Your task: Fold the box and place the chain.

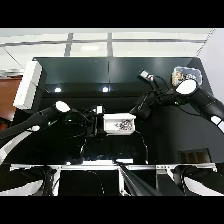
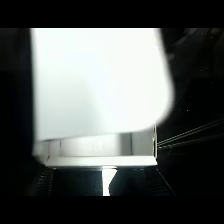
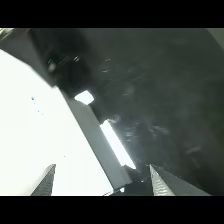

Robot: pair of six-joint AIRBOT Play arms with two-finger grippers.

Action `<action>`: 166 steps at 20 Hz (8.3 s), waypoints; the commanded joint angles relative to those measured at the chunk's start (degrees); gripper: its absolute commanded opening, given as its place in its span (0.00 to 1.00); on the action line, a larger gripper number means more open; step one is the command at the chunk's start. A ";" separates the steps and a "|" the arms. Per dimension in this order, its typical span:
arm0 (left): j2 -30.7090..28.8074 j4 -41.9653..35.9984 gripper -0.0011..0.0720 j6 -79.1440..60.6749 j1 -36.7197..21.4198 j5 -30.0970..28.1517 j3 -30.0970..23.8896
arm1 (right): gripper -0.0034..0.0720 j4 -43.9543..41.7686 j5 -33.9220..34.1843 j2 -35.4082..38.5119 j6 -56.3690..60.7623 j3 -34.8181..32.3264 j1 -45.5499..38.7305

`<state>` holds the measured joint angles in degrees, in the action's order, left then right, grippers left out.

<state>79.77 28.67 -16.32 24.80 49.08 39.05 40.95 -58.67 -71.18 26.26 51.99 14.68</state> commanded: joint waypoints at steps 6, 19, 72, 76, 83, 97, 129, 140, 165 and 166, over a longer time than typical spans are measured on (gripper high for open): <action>0.04 0.04 0.56 0.00 0.02 0.02 0.02 | 0.94 5.66 -6.38 -0.09 -7.32 -0.04 6.40; 0.04 0.04 0.56 0.00 0.02 0.02 0.02 | 0.94 9.03 -2.80 -0.11 -7.28 -0.04 8.66; 0.04 0.04 0.56 0.00 0.02 0.04 0.02 | 0.41 8.72 -6.71 0.63 -6.95 -1.44 8.63; 0.04 0.04 0.56 0.00 0.02 0.04 0.02 | 0.41 8.63 -6.05 -0.24 -6.93 -2.27 8.66; 0.04 0.04 0.56 0.00 0.02 0.04 0.02 | 0.41 8.74 -6.03 -0.24 -6.78 -2.29 8.66; 0.04 0.04 0.56 0.00 0.02 0.04 0.00 | 0.40 8.37 -6.60 3.19 6.60 -2.10 8.07; 0.04 0.04 0.56 0.00 0.02 0.04 0.00 | 0.06 -16.24 4.00 -2.58 30.56 -15.06 3.65; 0.04 -0.17 0.57 0.28 0.00 0.22 0.00 | 0.06 -14.40 -8.68 -0.07 27.69 -9.03 -1.42; 5.05 4.85 1.00 32.46 12.46 0.72 17.25 | 0.06 -3.37 -18.45 17.40 27.41 -1.31 -29.44; 5.05 4.92 1.00 32.44 12.83 1.01 17.25 | 0.06 -3.37 -18.14 17.40 27.26 -1.31 -29.44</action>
<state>82.91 34.41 14.90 36.25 49.84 55.40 37.58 -77.52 -53.80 54.28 50.63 -14.72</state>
